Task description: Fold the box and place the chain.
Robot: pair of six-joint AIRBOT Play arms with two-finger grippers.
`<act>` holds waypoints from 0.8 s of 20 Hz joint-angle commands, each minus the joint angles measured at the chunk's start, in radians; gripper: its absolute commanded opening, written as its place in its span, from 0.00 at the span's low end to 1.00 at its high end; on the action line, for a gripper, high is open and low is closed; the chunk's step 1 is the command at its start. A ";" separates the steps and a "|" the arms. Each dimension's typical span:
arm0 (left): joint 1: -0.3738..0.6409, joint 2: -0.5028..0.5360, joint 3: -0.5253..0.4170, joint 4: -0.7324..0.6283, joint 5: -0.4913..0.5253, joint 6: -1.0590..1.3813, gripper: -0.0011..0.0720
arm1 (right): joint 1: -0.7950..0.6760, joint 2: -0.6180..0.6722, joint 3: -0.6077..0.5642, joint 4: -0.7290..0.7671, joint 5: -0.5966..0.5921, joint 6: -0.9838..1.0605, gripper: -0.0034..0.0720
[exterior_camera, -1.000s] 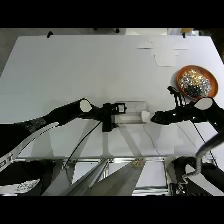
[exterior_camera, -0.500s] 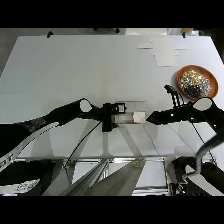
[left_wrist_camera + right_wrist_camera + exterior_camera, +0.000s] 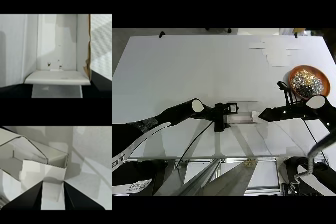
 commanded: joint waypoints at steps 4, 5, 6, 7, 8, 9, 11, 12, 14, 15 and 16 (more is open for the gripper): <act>0.000 0.000 0.000 0.000 0.000 0.000 0.03 | 0.077 -0.002 0.015 -0.061 -0.041 0.057 0.53; 0.000 0.000 0.000 0.000 0.000 0.000 0.03 | 0.104 -0.006 0.015 -0.088 -0.064 0.085 0.54; 0.000 0.000 0.000 0.000 0.000 0.000 0.03 | 0.125 -0.013 0.015 -0.110 -0.079 0.116 0.57; 0.000 0.000 0.000 0.000 0.000 0.000 0.03 | 0.146 -0.022 0.017 -0.131 -0.090 0.151 0.59; 0.000 0.000 0.000 0.000 0.000 0.000 0.03 | 0.163 -0.028 0.018 -0.138 -0.102 0.174 0.60; 0.000 0.000 0.000 0.000 0.000 0.000 0.03 | 0.184 -0.034 0.025 -0.151 -0.113 0.204 0.60; 0.000 0.000 0.000 0.000 0.000 0.000 0.03 | 0.232 -0.037 0.046 -0.214 -0.138 0.283 0.59; 0.000 0.000 0.000 0.000 0.000 0.000 0.03 | 0.260 -0.037 0.055 -0.270 -0.152 0.341 0.58; 0.000 0.000 0.000 0.000 0.000 0.000 0.03 | 0.315 -0.051 0.071 -0.379 -0.154 0.474 0.58; 0.000 0.000 -0.001 0.000 0.000 0.000 0.03 | 0.340 -0.067 0.082 -0.409 -0.149 0.530 0.58; 0.000 0.000 0.000 0.000 0.000 0.000 0.03 | 0.363 -0.084 0.096 -0.423 -0.148 0.576 0.58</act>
